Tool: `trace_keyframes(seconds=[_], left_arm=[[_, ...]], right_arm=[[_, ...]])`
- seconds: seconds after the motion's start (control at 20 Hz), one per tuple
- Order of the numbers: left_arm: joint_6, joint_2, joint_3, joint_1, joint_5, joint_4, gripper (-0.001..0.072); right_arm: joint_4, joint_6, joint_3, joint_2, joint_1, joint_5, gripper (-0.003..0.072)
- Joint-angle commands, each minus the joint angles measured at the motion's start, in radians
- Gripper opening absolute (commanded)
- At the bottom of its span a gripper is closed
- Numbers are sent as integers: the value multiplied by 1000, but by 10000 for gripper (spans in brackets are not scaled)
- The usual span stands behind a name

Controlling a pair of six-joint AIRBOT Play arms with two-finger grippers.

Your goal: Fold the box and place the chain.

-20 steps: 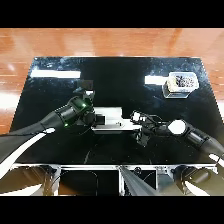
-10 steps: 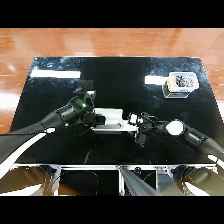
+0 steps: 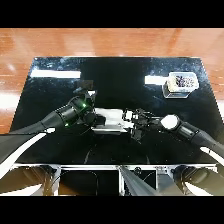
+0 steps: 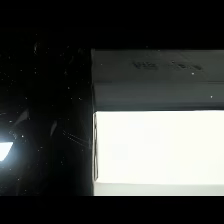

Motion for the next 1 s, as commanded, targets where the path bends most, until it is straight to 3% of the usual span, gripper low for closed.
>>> trace_keyframes(seconds=[0.0,0.05,0.95], left_arm=[[2,-1,0,1,18,-1,21],[2,-1,0,1,17,-1,21],[22,-1,0,1,18,-28,20]], right_arm=[[55,-66,16,-35,20,4,258],[68,-80,16,-40,32,3,128],[299,-190,22,-109,52,-31,154]])
